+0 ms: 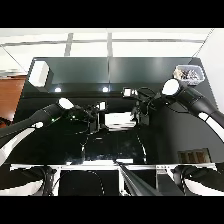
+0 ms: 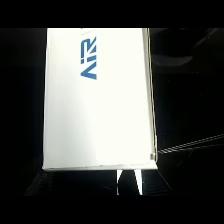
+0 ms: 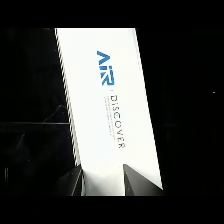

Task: Fold the box and place the chain.

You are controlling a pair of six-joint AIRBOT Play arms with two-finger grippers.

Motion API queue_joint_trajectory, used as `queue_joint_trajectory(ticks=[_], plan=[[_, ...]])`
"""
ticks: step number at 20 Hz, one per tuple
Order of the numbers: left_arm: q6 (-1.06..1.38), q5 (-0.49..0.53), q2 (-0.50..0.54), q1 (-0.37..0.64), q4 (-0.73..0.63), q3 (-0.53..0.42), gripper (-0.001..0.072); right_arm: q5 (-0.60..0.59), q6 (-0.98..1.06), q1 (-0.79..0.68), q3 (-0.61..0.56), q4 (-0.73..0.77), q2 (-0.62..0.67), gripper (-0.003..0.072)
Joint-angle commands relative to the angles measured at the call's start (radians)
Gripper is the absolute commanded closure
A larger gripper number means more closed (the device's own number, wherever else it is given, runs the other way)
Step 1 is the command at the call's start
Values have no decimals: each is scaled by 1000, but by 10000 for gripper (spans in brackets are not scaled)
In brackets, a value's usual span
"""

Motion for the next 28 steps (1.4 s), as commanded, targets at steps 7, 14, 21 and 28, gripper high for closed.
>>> queue_joint_trajectory(ticks=[7,14,21,28], plan=[[-2,2,0,0,-1,1,374,0,0,5,0,-31,0,329],[-2,2,0,0,-1,1,375,0,0,5,1,-41,15,330],[-2,2,0,0,-1,1,375,2,12,5,1,-36,70,330],[-2,2,0,0,-1,1,375,82,525,-47,-23,79,143,673]])
